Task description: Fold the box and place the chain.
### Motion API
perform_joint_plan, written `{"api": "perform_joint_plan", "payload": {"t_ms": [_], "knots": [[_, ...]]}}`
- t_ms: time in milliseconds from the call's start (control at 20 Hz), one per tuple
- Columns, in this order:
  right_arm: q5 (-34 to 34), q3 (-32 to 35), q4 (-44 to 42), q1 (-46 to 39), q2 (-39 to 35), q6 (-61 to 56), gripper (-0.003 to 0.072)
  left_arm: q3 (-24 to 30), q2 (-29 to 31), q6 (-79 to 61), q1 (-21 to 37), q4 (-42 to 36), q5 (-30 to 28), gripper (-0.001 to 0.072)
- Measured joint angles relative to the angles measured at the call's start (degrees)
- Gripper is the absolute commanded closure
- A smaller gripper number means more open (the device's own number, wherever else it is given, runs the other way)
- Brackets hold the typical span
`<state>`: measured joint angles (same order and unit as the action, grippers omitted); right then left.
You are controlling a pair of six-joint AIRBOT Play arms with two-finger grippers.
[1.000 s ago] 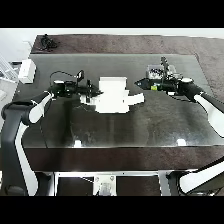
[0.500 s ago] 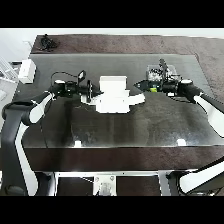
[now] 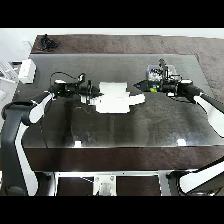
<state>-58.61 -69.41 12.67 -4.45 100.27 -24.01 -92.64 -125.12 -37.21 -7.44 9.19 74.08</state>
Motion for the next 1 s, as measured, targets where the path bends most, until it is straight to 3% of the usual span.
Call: {"api": "perform_joint_plan", "payload": {"t_ms": [300,500,550,650,700,1000], "knots": [[-5.75,1.22,-0.02,0.02,-2.12,5.64,0.0547,0.0,0.0,0.98,-0.02,-0.2,-0.48,0.0687],[-8.37,7.21,-0.02,0.24,-9.42,10.27,0.0608,0.0,0.0,1.18,-0.02,-0.42,-0.61,0.0687],[-8.24,9.6,-0.04,0.48,-11.93,11.89,0.0584,0.0,0.0,1.25,-0.02,-0.46,-0.66,0.0687],[-5.44,14.4,0.68,1.66,-16.2,16.28,0.0132,0.0,0.0,1.31,-0.02,-0.55,-0.72,0.0687],[-3.26,16.55,1.55,2.56,-17.73,19.1,0.0101,0.0,-0.02,1.31,-0.02,-0.59,-0.74,0.0687],[7.67,22.05,11.08,9.11,-20.26,37.59,0.0085,0.0,-0.02,1.29,-0.02,-0.61,-0.7,0.0687]]}}
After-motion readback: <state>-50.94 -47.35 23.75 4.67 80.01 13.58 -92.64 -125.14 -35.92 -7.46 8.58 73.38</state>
